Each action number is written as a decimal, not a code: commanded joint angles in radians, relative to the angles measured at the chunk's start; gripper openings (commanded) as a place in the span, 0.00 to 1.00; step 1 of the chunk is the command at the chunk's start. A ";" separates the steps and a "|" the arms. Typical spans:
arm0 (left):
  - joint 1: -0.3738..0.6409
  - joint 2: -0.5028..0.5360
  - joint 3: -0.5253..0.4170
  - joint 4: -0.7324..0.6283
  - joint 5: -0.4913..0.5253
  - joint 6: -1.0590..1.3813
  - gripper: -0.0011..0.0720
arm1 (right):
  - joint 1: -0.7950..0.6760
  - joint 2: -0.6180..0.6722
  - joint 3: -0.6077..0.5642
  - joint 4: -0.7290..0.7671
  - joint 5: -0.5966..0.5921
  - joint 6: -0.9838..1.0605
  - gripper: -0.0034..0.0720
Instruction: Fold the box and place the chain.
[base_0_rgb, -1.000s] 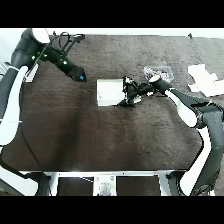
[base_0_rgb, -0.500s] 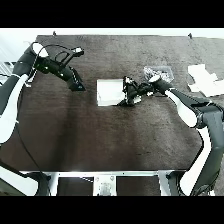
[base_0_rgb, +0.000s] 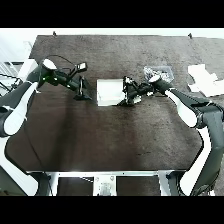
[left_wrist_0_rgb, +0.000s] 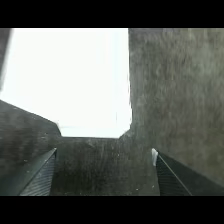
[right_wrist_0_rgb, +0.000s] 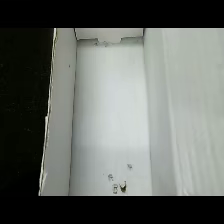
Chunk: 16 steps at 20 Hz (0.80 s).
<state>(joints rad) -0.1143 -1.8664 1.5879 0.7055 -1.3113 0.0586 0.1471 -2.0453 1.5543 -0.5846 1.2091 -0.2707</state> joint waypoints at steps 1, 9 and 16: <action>0.001 -0.055 -0.008 -0.041 0.035 0.128 1.00 | 0.001 0.000 0.000 0.000 0.000 0.000 0.82; 0.001 -0.103 -0.008 -0.132 0.118 0.266 1.00 | 0.001 0.000 0.000 0.000 0.000 0.000 0.82; 0.000 -0.138 -0.007 -0.196 0.099 0.320 1.00 | 0.001 0.000 0.000 0.000 0.000 0.000 0.82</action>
<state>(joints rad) -0.1139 -1.9865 1.5803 0.5480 -1.1965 0.3466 0.1471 -2.0453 1.5543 -0.5846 1.2087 -0.2707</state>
